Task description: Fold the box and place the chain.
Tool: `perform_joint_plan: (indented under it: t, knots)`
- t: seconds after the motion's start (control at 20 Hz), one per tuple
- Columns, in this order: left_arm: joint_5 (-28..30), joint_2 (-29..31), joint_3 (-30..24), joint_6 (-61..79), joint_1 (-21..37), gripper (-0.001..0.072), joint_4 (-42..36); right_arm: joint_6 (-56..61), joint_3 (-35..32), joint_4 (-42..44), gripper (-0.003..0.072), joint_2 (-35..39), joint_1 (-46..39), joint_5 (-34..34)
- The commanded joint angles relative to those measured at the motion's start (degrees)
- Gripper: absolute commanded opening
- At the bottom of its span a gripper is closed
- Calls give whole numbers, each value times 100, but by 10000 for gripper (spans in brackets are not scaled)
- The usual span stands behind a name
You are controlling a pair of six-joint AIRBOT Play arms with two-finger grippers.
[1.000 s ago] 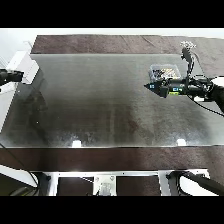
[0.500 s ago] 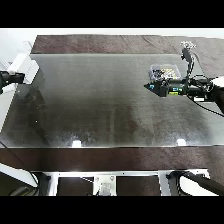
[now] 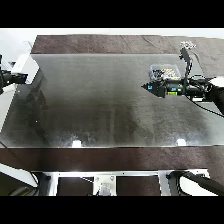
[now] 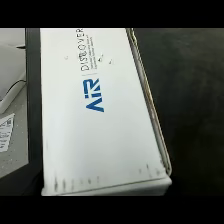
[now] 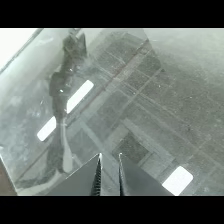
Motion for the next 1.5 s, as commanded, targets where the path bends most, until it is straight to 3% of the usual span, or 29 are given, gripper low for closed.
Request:
perform_joint_plan:
  t: [0.0, 0.1, 0.25, 0.6, 0.85, 0.9, 0.95, 1.0, 1.15, 1.25, 1.35, 1.45]
  knots:
    - [-79, 42, 15, 129, 2, 715, -9, 76, -2, 7, 222, 2, 11, 4]
    - [96, 42, 15, 247, 2, 715, -11, 186, -2, 28, 279, 2, 11, 17]
    - [210, 50, 138, 396, 2, 720, -20, 184, -2, 37, 304, 2, 63, 50]
    - [-208, 339, 640, 345, 4, 720, 35, 184, -101, 39, 372, 2, 131, 46]
    - [-289, 1051, 640, 92, 2, 700, 48, 184, -168, 59, 335, 2, 133, 48]
    - [-354, 1270, 640, -162, 2, 579, 133, 181, -168, 120, 194, 2, 133, 48]
    - [-654, 1526, 640, -317, 2, 233, 282, 181, -168, 175, 147, 2, 133, 48]
    - [-1119, 1746, 640, -315, 2, 27, 326, 181, -168, 240, 101, 2, 133, 46]
    - [-2293, 2326, 634, -975, 0, 16, 120, 131, -168, 435, 6, 55, 140, 46]
    - [-2686, 2717, 503, -1342, 0, 14, -98, 120, -170, 463, 4, 234, 140, 17]
    - [-2553, 3292, -120, -1401, -98, 14, -664, 125, -170, 358, 3, 597, 138, -168]
    - [-1941, 4017, -1080, -1088, -431, 14, -835, 142, -190, 232, 2, 1040, 138, -544]
